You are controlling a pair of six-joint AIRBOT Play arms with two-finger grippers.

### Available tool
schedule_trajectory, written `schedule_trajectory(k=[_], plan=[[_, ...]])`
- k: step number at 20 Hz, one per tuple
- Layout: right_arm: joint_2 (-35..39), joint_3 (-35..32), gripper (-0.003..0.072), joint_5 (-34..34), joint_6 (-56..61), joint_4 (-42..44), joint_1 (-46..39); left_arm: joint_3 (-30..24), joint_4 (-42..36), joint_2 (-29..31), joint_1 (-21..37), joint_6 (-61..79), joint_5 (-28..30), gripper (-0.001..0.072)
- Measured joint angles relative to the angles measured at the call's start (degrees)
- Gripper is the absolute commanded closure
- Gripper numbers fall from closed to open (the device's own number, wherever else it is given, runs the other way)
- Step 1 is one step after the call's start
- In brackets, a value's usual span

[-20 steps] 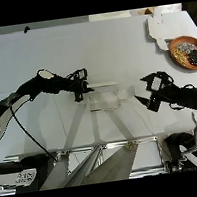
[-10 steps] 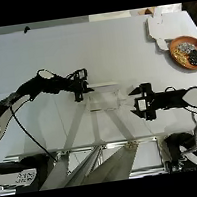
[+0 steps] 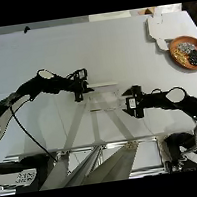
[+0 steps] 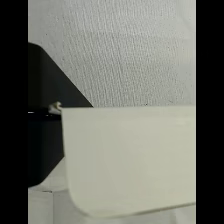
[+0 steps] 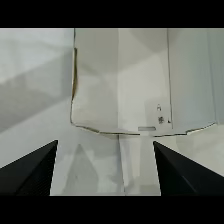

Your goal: Fold the box and place the chain.

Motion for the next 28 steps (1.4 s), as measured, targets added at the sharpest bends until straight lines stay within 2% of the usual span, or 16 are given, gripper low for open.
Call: schedule_trajectory(k=[8,14,20,28], plan=[[-3.7,-1.0,0.0024,-1.3,-3.8,6.0,0.1,0.0,0.0,0.0,0.0,0.0,0.0,0.0697],[-4.7,-1.0,0.0025,-3.1,2.4,8.8,0.1,0.0,0.0,0.0,0.0,0.0,0.0,0.0697],[-7.9,-1.0,0.0025,-5.7,3.7,11.1,0.1,0.0,0.0,0.0,0.0,0.0,0.0,0.0697],[-8.7,-1.0,0.0025,-7.7,-2.8,22.5,0.1,0.0,0.0,0.0,0.0,0.0,0.1,0.0697]])
